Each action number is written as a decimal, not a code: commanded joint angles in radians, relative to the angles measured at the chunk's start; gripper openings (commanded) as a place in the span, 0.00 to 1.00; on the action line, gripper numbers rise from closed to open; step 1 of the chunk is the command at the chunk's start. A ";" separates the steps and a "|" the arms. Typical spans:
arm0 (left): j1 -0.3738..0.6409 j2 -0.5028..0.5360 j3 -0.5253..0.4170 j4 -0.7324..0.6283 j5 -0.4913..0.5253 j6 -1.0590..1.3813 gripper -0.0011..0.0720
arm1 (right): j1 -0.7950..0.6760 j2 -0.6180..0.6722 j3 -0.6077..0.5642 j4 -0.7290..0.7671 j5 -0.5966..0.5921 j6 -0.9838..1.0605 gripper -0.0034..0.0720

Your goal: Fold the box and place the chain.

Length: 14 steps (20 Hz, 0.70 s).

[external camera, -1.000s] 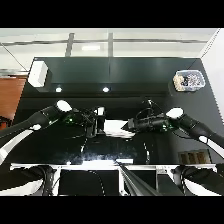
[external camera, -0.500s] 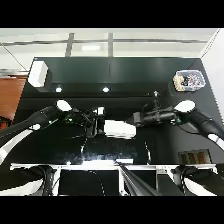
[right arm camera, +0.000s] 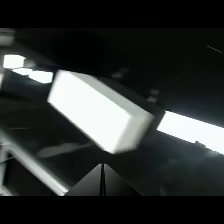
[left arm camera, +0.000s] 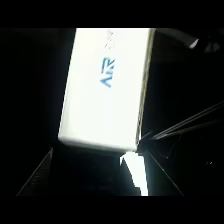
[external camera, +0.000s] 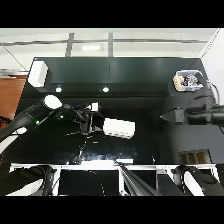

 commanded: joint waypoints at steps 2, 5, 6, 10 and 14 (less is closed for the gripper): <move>-0.111 -0.001 0.061 -0.007 -0.005 -0.138 0.99 | -0.084 0.049 -0.011 -0.119 -0.013 0.051 0.07; -0.196 -0.083 0.137 0.003 0.013 -0.164 0.99 | -0.083 0.049 -0.014 -0.120 -0.031 0.051 0.07; -0.216 -0.113 0.164 0.003 0.015 -0.166 0.99 | -0.083 0.049 -0.014 -0.119 -0.034 0.052 0.07; -0.239 -0.199 0.223 0.000 0.010 -0.246 0.99 | -0.083 0.049 -0.014 -0.120 -0.033 0.051 0.07; -0.239 -0.219 0.223 0.000 0.022 -0.241 0.99 | -0.083 0.049 -0.014 -0.120 -0.042 0.050 0.07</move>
